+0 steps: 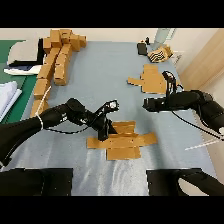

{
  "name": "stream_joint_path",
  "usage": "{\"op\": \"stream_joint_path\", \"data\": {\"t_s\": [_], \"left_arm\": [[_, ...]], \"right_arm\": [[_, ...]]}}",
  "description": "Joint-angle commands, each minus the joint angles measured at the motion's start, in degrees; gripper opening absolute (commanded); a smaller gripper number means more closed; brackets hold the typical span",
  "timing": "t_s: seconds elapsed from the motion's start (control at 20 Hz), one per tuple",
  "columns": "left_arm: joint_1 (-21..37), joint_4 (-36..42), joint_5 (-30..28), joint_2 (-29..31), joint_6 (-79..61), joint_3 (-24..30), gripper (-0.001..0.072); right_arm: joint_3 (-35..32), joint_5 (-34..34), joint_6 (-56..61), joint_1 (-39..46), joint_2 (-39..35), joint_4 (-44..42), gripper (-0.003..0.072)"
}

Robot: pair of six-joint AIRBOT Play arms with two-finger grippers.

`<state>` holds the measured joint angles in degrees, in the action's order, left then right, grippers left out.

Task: Fold the box.

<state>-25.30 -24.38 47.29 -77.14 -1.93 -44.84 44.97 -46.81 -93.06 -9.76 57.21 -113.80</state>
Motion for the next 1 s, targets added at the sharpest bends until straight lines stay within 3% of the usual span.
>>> {"op": "stream_joint_path", "data": {"t_s": [0.0, 0.5, 0.6, 0.65, 0.95], "left_arm": [[0.0, -0.3, -0.3, -0.3, 0.0, -0.2, 0.0016], [0.0, -0.3, 1.2, -0.2, 0.4, -0.5, 0.0016], [0.0, -0.2, 1.2, -0.2, 0.5, -0.5, 0.0016], [0.0, -0.1, 1.2, -0.2, 0.4, -0.5, 0.0016], [0.0, -0.1, 1.2, -0.2, 0.4, -0.5, 0.0016]], "right_arm": [[0.0, 0.0, 0.0, 0.0, 0.0, 0.1, 0.0083], [0.0, 0.0, 0.0, 0.0, 0.0, 0.3, 0.0083], [0.1, -0.4, 0.0, 0.0, 0.0, 0.3, 0.0004], [0.1, -1.4, 0.1, 0.0, -0.1, 0.4, 0.0004], [0.1, -21.4, 19.0, -0.1, -8.2, 12.8, 0.0004]]}}
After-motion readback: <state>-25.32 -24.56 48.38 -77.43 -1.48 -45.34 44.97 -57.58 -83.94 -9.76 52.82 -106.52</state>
